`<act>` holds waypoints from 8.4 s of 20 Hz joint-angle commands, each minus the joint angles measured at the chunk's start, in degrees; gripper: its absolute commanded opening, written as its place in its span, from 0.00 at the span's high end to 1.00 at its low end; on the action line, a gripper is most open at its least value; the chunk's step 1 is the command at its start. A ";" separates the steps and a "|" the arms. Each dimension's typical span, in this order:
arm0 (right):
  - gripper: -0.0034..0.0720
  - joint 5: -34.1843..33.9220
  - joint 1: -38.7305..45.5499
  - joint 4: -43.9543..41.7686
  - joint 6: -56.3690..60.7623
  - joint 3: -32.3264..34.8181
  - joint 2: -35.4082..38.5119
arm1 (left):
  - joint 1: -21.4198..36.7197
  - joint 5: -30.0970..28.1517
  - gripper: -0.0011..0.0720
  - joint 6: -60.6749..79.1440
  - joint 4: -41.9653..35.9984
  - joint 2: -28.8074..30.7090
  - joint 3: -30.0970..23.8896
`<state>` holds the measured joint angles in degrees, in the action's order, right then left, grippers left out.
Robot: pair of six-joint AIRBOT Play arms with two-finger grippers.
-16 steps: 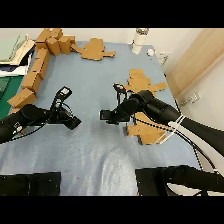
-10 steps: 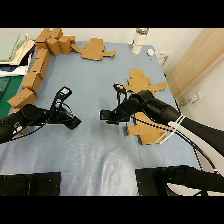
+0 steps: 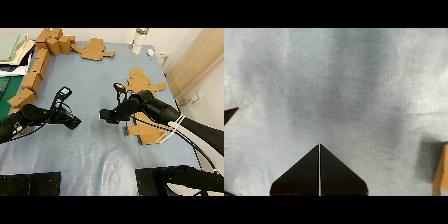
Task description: Fold the box.
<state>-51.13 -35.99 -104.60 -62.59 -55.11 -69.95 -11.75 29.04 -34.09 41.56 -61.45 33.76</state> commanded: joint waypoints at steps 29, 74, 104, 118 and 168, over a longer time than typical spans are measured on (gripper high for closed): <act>0.33 -32.09 72.41 0.26 -52.50 -8.26 -13.31 | -0.07 5.16 0.04 -6.56 -15.08 0.00 0.11; 0.95 -4.61 26.82 -28.61 -60.43 17.64 3.89 | 12.46 20.50 0.04 -17.51 -23.56 -8.83 5.66; 0.95 -4.20 24.83 -27.89 -60.43 20.81 8.83 | 3.96 37.53 0.76 -1.14 -31.21 -33.68 22.14; 0.41 -4.17 28.48 -22.10 -51.54 16.74 8.92 | 0.42 37.07 0.97 17.14 -27.91 -31.17 26.27; 0.95 -7.10 12.04 1.77 -16.90 13.75 4.57 | -5.44 22.29 0.97 54.03 -35.58 -22.60 11.96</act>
<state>-59.00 -23.88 -102.80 -79.50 -41.32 -65.36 -16.88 52.45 20.14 5.91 -84.07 45.95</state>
